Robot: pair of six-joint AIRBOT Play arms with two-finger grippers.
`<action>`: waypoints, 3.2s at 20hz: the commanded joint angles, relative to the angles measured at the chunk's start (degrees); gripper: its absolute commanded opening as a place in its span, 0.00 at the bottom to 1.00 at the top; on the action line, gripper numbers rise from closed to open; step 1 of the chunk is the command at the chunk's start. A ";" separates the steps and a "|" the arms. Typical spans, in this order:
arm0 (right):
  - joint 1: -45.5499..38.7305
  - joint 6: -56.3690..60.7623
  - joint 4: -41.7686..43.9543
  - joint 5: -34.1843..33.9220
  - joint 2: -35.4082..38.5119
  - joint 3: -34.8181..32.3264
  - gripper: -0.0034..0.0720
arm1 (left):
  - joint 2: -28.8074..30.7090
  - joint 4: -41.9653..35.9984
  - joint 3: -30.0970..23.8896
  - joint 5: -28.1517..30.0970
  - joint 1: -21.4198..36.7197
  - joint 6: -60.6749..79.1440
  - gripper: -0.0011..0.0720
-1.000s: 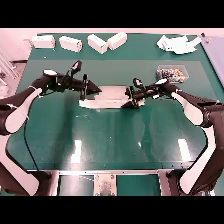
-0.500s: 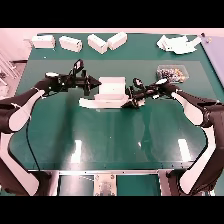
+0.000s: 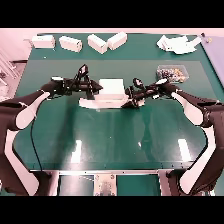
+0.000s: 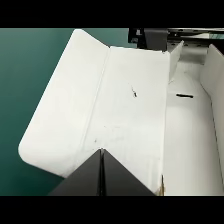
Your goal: Fold the box and place the chain.
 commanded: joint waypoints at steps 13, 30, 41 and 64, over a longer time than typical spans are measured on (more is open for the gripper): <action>-0.02 -0.02 0.00 0.02 0.02 0.00 0.81 | 3.58 4.35 5.16 2.14 0.20 0.11 0.47; -0.02 -0.04 0.00 0.02 0.02 0.00 0.81 | 10.56 32.33 2.89 -22.34 6.58 -37.92 0.03; -0.02 -0.02 0.00 0.02 0.02 0.00 0.81 | 33.88 23.67 -24.59 0.20 6.56 -33.07 0.58; -0.02 -0.02 0.00 0.02 0.02 0.00 0.81 | 15.91 23.08 -15.34 1.33 2.05 -12.04 0.87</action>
